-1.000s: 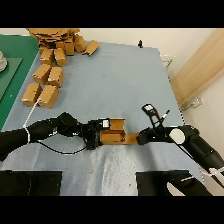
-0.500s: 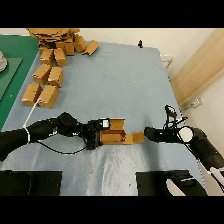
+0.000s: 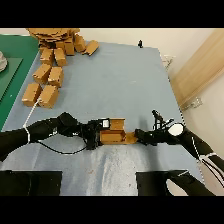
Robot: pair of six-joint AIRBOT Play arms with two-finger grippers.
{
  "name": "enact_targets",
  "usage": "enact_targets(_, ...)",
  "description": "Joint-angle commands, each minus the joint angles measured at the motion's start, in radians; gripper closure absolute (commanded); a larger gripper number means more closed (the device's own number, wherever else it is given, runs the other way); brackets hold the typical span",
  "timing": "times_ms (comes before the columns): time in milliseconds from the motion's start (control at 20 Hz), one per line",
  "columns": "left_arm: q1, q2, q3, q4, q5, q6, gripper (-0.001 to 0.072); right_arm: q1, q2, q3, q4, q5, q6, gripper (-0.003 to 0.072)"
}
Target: Fold the box.
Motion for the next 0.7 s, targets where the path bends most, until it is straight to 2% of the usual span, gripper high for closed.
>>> enact_targets(0,0.000,0.000,0.001,0.000,0.000,0.000,0.0464,0.025,0.001,0.000,0.124,0.000,-0.078,0.0683)
enact_targets(100,0.000,0.000,0.001,0.000,0.000,0.000,0.0464,0.027,0.056,0.000,0.243,0.009,-0.182,0.0681)
enact_targets(200,0.000,0.000,0.001,0.000,0.000,0.000,0.0464,0.027,0.126,0.000,0.238,0.000,-0.189,0.0556)
enact_targets(250,0.000,0.000,0.001,0.000,0.000,0.000,0.0464,0.026,0.145,0.000,0.203,-0.010,-0.170,0.0519)
enact_targets(300,0.000,0.000,0.001,0.000,0.000,0.000,0.0464,0.026,0.150,0.000,0.180,-0.012,-0.143,0.0513)
enact_targets(350,0.000,0.000,0.001,0.000,0.000,0.000,0.0464,0.026,0.146,0.000,0.174,-0.011,-0.130,0.0457)
enact_targets(650,0.000,0.000,0.001,0.000,0.000,0.000,0.0464,0.027,0.147,0.000,0.217,0.014,-0.142,0.0443)
